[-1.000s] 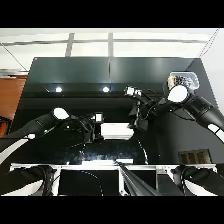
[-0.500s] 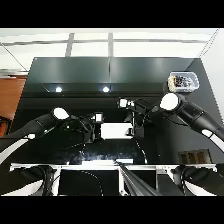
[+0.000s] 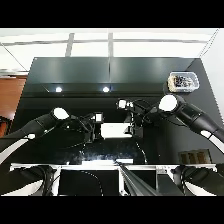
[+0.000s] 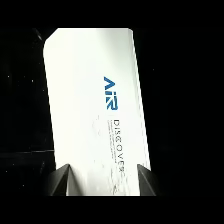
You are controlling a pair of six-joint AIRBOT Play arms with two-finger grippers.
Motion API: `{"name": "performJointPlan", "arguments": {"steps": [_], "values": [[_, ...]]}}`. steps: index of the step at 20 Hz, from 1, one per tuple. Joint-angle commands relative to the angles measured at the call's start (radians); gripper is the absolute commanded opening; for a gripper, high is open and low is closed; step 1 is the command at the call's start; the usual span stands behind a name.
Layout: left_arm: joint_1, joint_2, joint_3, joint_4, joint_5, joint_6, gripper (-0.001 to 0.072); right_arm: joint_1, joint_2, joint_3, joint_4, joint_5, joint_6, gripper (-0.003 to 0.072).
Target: Fold the box and place the chain.
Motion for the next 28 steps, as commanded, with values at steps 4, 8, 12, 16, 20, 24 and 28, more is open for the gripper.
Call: {"name": "performJointPlan", "arguments": {"steps": [4,8,12,16,20,24,28], "values": [[0.000,-0.001,0.000,0.000,0.000,0.000,0.0467,0.001,0.000,0.000,0.005,-0.016,0.004,0.0330],[0.000,-0.001,0.000,0.000,0.000,0.000,0.0467,0.001,0.000,-0.001,0.005,-0.017,0.005,0.0231],[0.000,-0.001,0.000,0.000,0.000,0.000,0.0467,0.001,0.000,-0.001,0.005,-0.011,0.012,0.0231],[0.000,-0.001,0.000,0.000,0.000,0.000,0.0467,0.011,0.000,-0.033,0.012,-0.011,0.019,0.0233],[0.000,-0.001,0.000,0.000,0.000,0.000,0.0468,0.010,0.000,-0.036,0.020,-0.031,0.019,0.0272],[0.000,-0.001,0.000,0.000,0.000,0.000,0.0468,0.010,0.000,-0.036,0.020,-0.050,0.019,0.0276],[0.000,-0.001,0.000,0.000,0.000,0.000,0.0468,0.010,0.000,-0.036,0.020,-0.055,0.019,0.0378]]}}
